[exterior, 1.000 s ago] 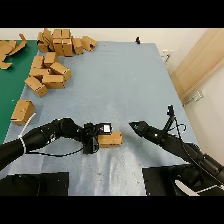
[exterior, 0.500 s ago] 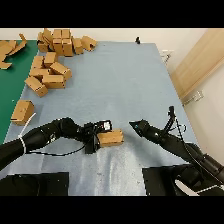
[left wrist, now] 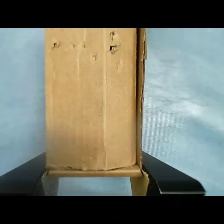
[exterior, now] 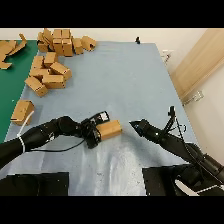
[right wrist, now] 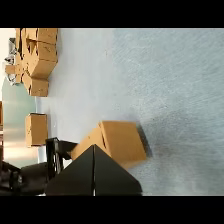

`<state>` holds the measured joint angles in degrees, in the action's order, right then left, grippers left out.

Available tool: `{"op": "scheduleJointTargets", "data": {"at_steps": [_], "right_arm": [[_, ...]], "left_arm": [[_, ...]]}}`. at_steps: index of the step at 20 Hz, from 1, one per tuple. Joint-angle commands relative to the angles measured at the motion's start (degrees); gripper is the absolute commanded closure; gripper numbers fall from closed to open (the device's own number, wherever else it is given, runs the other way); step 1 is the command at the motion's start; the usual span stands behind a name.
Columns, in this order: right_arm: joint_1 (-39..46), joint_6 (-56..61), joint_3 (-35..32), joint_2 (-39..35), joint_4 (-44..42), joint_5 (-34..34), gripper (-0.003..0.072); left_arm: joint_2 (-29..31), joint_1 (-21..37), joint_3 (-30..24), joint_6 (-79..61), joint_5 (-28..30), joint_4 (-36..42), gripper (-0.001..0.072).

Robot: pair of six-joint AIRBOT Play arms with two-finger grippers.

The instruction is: Fold the box.

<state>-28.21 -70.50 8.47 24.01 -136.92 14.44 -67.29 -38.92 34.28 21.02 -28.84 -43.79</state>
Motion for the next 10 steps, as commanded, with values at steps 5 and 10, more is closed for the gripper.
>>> {"op": "scheduleJointTargets", "data": {"at_steps": [5,10], "right_arm": [[0.02,0.07,0.04,-0.04,0.0,-0.02,0.0682],[0.02,0.04,0.04,-0.04,0.0,-0.02,0.0682]], "left_arm": [[3.96,19.58,1.75,13.42,3.26,-6.21,0.0293],[5.16,37.42,1.73,15.15,-2.14,-11.76,0.0293]]}}
